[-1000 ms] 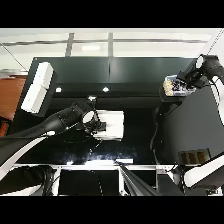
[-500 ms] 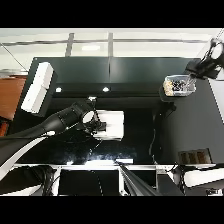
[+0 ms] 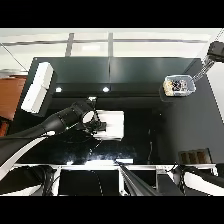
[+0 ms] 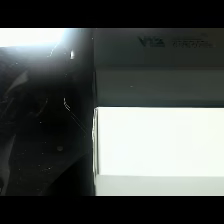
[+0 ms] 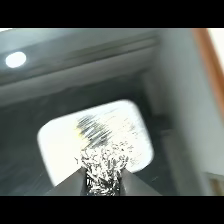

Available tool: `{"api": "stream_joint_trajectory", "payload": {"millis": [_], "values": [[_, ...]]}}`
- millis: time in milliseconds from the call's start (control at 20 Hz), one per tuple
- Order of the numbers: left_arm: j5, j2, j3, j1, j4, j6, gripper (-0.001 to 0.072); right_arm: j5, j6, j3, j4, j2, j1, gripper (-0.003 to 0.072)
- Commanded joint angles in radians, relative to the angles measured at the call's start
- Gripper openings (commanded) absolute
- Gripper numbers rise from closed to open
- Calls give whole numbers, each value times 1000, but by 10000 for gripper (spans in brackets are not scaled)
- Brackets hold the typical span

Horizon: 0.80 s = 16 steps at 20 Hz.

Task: Fold the box and place the chain.

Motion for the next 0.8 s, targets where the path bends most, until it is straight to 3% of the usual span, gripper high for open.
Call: {"api": "stream_joint_trajectory", "payload": {"millis": [0, 100, 400, 750], "values": [[0, 0, 0, 0, 0, 0, 29, 172, -134, 0, 263, 80, 15, 22], [0, 0, 0, 0, 0, 0, 29, 227, -174, -3, 356, 102, 62, 23], [4, 0, 0, 0, 0, 0, 29, 295, -227, -42, 369, 145, 354, 22], [10, 0, 0, 0, 0, 0, 29, 238, -267, -184, 468, 142, 659, 22]]}}
